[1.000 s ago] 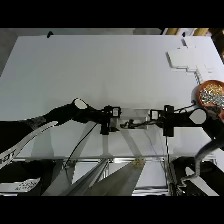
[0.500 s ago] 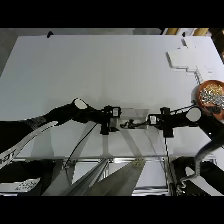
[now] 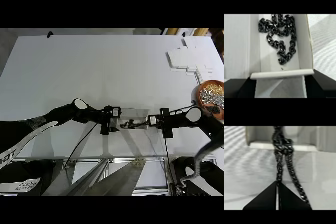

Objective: Fold the box and place the chain.

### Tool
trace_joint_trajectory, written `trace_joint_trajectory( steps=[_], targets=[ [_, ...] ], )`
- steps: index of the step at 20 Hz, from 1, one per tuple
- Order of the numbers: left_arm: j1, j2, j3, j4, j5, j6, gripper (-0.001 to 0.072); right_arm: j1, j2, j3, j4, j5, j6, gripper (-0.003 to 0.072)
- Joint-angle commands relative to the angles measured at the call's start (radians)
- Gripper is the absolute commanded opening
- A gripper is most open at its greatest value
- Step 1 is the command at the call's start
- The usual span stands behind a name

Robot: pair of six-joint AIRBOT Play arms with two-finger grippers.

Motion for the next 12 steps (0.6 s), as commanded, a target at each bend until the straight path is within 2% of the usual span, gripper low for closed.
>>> trace_joint_trajectory(
  steps=[1,5,11,12],
  targets=[
    [0.0,0.0,0.0,0.0,0.0,0.0,0.0208,-0.001,0.013,0.001,0.004,0.069,0.0,0.0016],
    [0.0,0.0,0.0,0.0,0.0,0.0,0.0208,-0.001,0.019,0.001,0.005,0.142,0.004,0.0016],
    [0.0,0.0,0.0,0.0,0.0,0.0,0.0208,-0.001,0.076,0.001,0.037,0.079,0.008,0.0021],
    [0.0,0.0,0.0,0.0,0.0,0.0,0.0208,-0.001,0.076,0.001,0.037,0.055,0.015,0.0101]
  ],
)
